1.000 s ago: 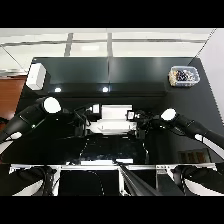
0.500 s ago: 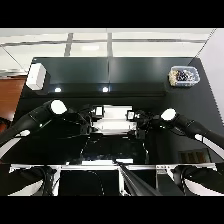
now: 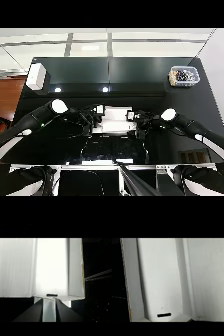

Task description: Fold the box and place the chain.

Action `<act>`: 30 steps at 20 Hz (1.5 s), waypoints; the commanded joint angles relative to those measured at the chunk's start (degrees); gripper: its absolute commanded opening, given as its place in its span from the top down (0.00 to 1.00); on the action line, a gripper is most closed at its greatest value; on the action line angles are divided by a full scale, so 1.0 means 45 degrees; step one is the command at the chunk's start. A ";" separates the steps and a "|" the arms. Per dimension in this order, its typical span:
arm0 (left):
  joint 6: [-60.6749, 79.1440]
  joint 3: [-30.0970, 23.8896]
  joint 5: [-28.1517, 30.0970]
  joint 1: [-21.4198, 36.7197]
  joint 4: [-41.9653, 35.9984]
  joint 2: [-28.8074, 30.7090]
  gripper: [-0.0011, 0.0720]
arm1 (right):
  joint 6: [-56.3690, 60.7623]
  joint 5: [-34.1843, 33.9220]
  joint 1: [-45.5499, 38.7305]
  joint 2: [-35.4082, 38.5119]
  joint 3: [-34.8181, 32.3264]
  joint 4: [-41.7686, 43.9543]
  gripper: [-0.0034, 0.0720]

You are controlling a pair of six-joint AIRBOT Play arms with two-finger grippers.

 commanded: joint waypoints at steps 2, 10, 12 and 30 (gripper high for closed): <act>-0.0180 -0.0005 -0.0189 -0.0010 -0.0311 -0.0010 0.71 | 0.0029 -0.0019 0.0015 -0.0005 -0.0005 0.0019 0.39; -0.0185 -0.0005 -0.0107 -0.0010 -0.2414 -0.0845 0.84 | 0.0029 -0.0019 0.0015 -0.0005 -0.0005 0.0019 0.39; -0.0194 -0.0010 -0.0083 -0.0010 -0.2448 -0.0874 0.90 | 0.0029 -0.0015 0.0010 -0.0005 -0.0005 0.0019 0.39; -0.1205 0.0253 0.0787 -0.0097 -0.1229 -0.0413 0.89 | 0.0029 -0.0019 0.0010 -0.0005 -0.0005 0.0019 0.39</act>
